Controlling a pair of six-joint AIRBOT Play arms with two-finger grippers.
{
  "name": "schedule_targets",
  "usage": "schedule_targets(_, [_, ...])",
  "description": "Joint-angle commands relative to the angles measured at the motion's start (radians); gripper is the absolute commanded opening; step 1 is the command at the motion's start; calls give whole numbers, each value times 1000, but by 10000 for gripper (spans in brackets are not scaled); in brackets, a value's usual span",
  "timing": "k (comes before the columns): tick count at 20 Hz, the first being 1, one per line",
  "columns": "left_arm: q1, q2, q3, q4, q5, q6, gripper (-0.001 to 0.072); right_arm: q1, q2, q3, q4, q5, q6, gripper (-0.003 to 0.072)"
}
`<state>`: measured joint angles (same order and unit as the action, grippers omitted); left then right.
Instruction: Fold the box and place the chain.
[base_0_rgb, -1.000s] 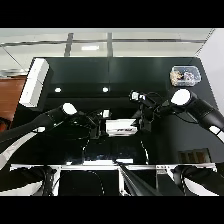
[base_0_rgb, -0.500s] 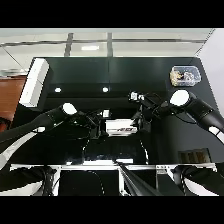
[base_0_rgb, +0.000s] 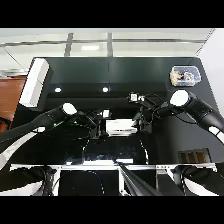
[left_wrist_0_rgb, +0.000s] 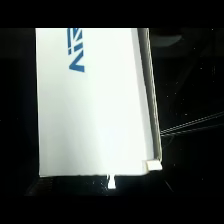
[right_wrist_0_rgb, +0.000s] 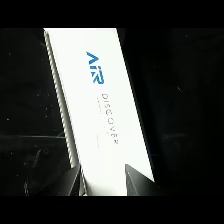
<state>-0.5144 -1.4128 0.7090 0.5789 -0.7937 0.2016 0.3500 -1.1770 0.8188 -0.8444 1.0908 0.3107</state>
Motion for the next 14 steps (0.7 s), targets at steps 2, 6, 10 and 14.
schedule_targets(2, [0, -1, 0, 0, 0, 0, 269, 1, 0, 0, -17, 5, -1, 315])
schedule_targets(6, [0, -1, 0, 0, 0, 0, 269, 2, 0, -11, -20, -6, -1, 315])
schedule_targets(10, [0, -1, 0, 0, 0, 0, 269, 1, 0, -11, -21, 12, -1, 315])
schedule_targets(14, [0, -1, 0, 0, 0, 0, 269, 1, 0, -11, -21, 11, -1, 316])
